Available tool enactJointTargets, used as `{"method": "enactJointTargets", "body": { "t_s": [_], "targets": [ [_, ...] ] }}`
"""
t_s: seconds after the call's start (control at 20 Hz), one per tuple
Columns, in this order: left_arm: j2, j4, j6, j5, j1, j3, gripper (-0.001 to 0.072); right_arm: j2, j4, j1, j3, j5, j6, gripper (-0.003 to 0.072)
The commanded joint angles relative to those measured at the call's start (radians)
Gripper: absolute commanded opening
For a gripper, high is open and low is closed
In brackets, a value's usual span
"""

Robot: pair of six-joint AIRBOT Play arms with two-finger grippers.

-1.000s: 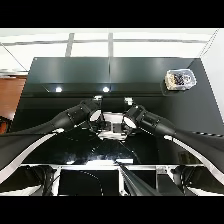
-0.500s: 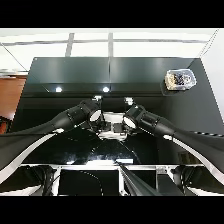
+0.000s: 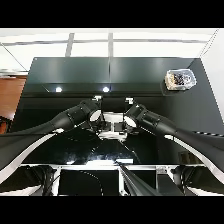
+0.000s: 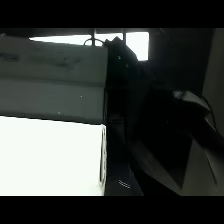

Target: Fold the box and place the chain.

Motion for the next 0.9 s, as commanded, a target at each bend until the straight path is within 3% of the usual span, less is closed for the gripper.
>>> {"method": "enactJointTargets", "body": {
  "t_s": [0.0,0.25,0.3,0.45,0.55,0.65,0.7,0.75,0.85],
  "targets": [
    [0.000,-0.001,-0.001,-0.001,0.001,0.001,0.0031,0.047,0.002,-0.020,0.021,0.068,-0.085,0.0389],
    [0.000,-0.001,-0.001,0.000,0.001,0.001,0.0031,0.316,-0.050,-0.069,0.023,0.152,-0.278,0.0389],
    [0.000,0.000,-0.001,0.000,0.001,0.001,0.0031,0.369,-0.158,-0.083,0.023,0.190,-0.319,0.0389],
    [0.000,-0.001,-0.001,0.003,0.001,0.001,0.0031,0.451,-0.682,-0.161,-0.010,0.294,-0.331,0.0389],
    [0.000,-0.001,-0.001,0.003,0.001,0.001,0.0031,0.450,-0.746,-0.310,-0.063,0.164,-0.331,0.0389],
    [0.000,0.000,-0.001,0.004,0.001,0.001,0.0031,0.437,-0.695,-0.492,-0.131,-0.072,-0.237,0.0413],
    [0.000,-0.001,-0.001,0.008,0.001,0.001,0.0031,0.413,-0.643,-0.579,-0.148,-0.193,-0.225,0.0720],
    [0.000,-0.001,-0.002,0.012,0.001,0.001,0.0031,0.368,-0.554,-0.661,-0.144,-0.306,-0.275,0.0720],
    [0.000,-0.004,-0.001,0.012,0.001,0.001,0.0030,0.251,-0.346,-0.768,-0.064,-0.413,-0.339,0.0720]
  ]
}}
